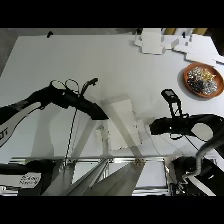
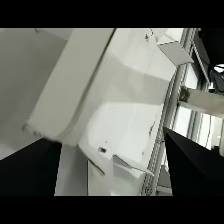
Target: Fold the box and place the chain.
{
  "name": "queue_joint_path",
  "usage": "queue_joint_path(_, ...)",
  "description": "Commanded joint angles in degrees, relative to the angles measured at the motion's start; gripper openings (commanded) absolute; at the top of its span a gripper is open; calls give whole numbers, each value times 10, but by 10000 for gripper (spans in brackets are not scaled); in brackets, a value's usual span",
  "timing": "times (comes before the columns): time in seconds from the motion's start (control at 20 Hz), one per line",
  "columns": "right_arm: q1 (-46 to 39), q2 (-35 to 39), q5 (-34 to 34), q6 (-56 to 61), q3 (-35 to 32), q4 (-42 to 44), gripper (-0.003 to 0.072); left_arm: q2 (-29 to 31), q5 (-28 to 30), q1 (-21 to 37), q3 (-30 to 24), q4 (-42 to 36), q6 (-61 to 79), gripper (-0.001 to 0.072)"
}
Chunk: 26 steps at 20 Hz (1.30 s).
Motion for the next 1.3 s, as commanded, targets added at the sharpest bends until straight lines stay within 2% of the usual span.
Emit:
queue_joint_path(0.0, 1, 0, 0, 0, 0, 16, 17, -43, -23, -9, 0, -51, 37, 693)
queue_joint_path(0.05, 1, 0, 0, 0, 0, 19, 17, -49, -31, -8, 0, -61, 40, 689)
queue_joint_path(0.2, 1, 0, -1, -1, 0, 18, 17, -55, -36, -15, 0, -36, 46, 513)
queue_joint_path(0.35, 1, 0, -1, -2, 0, 18, 17, -54, -36, -20, 0, -12, 46, 461)
queue_joint_path(0.45, 1, 0, -1, -2, 0, 18, 17, -54, -35, -19, 0, 9, 49, 293)
queue_joint_path(0.55, 1, 0, -1, -2, 0, 18, 17, -54, -35, -19, 0, 30, 60, 223)
queue_joint_path(0.65, 1, 0, -1, -2, 0, 18, 17, -53, -33, -19, 0, 31, 92, 42)
queue_joint_path(0.7, 1, 0, -1, -2, 0, 18, 17, -53, -31, -19, 0, 28, 116, 4)
queue_joint_path(0.9, 1, 1, -1, -3, 2, 19, 18, -30, -8, -20, 0, 32, 180, 1)
queue_joint_path(0.95, 1, 1, -1, -6, 5, 20, 59, -13, 3, -20, 0, 40, 209, 1)
queue_joint_path(1.1, 1, 1, 0, -10, 23, 22, 374, 52, 59, -31, 0, 94, 269, 1)
queue_joint_path(1.15, 1, 1, -1, -17, 31, 23, 429, 75, 83, -40, 0, 123, 276, 1)
queue_joint_path(1.25, 1, 1, 0, -35, 45, 22, 439, 107, 118, -63, 0, 183, 286, 3)
